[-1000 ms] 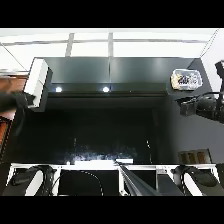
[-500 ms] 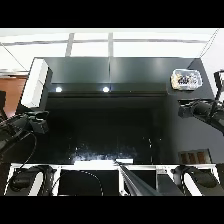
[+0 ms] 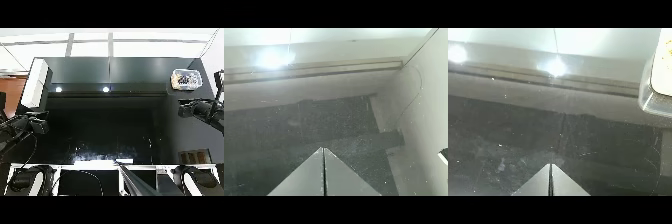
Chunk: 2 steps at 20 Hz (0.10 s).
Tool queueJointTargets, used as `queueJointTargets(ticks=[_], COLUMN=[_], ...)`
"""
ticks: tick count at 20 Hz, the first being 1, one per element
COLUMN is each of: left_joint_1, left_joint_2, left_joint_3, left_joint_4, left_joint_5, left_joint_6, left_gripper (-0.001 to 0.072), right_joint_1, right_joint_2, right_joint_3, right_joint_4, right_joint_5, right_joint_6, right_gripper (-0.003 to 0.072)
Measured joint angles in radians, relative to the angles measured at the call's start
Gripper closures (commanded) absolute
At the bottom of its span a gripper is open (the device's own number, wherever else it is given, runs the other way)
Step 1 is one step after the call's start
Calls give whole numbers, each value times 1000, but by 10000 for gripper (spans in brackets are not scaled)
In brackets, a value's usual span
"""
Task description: Fold the box and place the chain.
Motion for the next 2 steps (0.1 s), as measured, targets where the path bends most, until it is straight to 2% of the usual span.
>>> queueJointTargets(ticks=[2], left_joint_1=[0], left_joint_2=[0], left_joint_3=[0], left_joint_4=[0], left_joint_5=[1], left_joint_6=[0], left_gripper=[684], right_joint_1=[0], right_joint_2=[0], right_joint_3=[0], right_joint_4=[0], right_joint_5=[0], right_joint_6=[0], right_gripper=[671])
